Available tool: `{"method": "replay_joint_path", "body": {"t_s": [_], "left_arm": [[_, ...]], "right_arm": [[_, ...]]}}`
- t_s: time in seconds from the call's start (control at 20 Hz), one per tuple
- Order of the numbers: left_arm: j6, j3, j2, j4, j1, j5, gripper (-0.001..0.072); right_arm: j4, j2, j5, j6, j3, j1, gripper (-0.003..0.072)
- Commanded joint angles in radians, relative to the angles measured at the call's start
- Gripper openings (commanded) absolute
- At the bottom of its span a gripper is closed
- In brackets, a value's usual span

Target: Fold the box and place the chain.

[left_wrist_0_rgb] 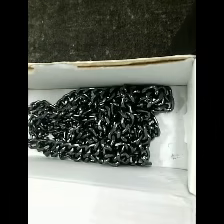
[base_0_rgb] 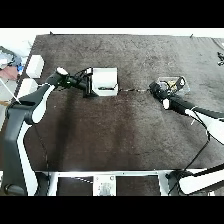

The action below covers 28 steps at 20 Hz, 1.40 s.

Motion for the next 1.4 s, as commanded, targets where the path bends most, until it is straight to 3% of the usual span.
{"method": "replay_joint_path", "body": {"t_s": [0.0,0.05,0.2,0.5,0.65,0.85,1.1,1.35], "left_arm": [[-0.002,0.0,0.0,0.0,0.0,0.0,0.0072],[-0.002,0.0,0.0,0.0,0.0,0.001,0.0073],[-0.002,0.0,0.0,0.0,0.0,0.0,0.0072],[-0.002,0.0,0.0,0.0,0.0,0.003,0.0073],[-0.002,0.0,0.0,0.0,0.0,0.003,0.0073],[-0.002,0.0,0.0,0.0,0.0,0.003,0.0073],[-0.002,0.0,0.0,0.0,0.0,0.002,0.0073],[-0.002,0.0,0.0,0.0,0.0,0.002,0.0073]], "right_arm": [[0.008,-0.026,-0.004,0.003,0.028,-0.021,0.0122],[0.008,-0.026,-0.005,0.002,0.028,-0.014,0.001],[0.004,0.022,-0.061,0.002,0.028,0.067,0.0009],[-0.111,0.335,-0.19,-0.002,0.028,0.319,0.0008],[-0.118,0.415,-0.222,-0.002,0.042,0.401,0.0008],[-0.136,0.375,-0.221,-0.018,0.146,0.471,0.0008],[-0.135,0.201,-0.219,-0.004,0.266,0.523,0.0008],[-0.132,0.096,-0.174,0.01,0.282,0.525,0.0009]]}}
